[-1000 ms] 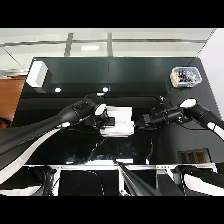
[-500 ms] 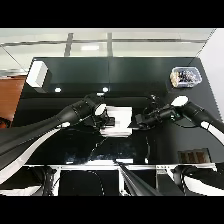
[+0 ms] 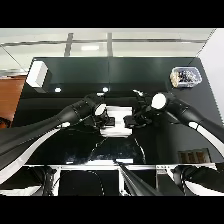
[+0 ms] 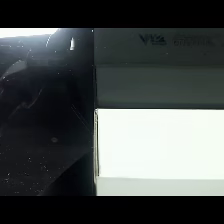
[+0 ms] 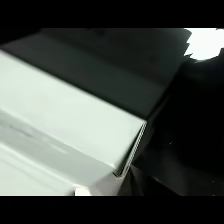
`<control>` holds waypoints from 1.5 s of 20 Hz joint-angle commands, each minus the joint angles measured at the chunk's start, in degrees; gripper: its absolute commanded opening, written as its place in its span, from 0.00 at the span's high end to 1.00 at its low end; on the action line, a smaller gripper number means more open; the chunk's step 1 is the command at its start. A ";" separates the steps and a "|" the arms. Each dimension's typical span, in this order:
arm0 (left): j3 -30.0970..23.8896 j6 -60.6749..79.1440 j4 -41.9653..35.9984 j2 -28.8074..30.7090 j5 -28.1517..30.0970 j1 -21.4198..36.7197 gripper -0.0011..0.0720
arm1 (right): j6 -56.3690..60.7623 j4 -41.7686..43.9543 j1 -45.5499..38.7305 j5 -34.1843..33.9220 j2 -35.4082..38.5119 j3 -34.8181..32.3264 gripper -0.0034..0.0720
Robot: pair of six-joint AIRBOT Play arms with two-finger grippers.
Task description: Fold the box and place the chain.
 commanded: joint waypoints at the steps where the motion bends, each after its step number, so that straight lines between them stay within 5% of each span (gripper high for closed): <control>1: 0.04 0.02 0.02 0.02 0.02 0.02 0.95 | 14.51 -12.20 6.10 -2.12 -0.39 2.64 0.48; 4: 0.04 0.02 0.02 0.02 0.00 0.02 0.95 | 19.93 -16.26 8.81 -1.68 -0.72 3.21 0.55; 19: 0.04 0.02 0.02 0.02 -0.20 0.02 0.95 | 27.87 -19.08 9.94 -1.62 -4.94 3.43 0.56; 20: 0.04 0.02 0.02 0.02 -0.24 0.02 0.95 | 27.87 -19.08 9.92 -1.51 -4.94 3.45 0.70; 30: 0.04 0.02 0.04 0.02 -0.59 0.02 0.95 | 34.27 -21.27 9.94 1.86 -4.98 3.48 0.71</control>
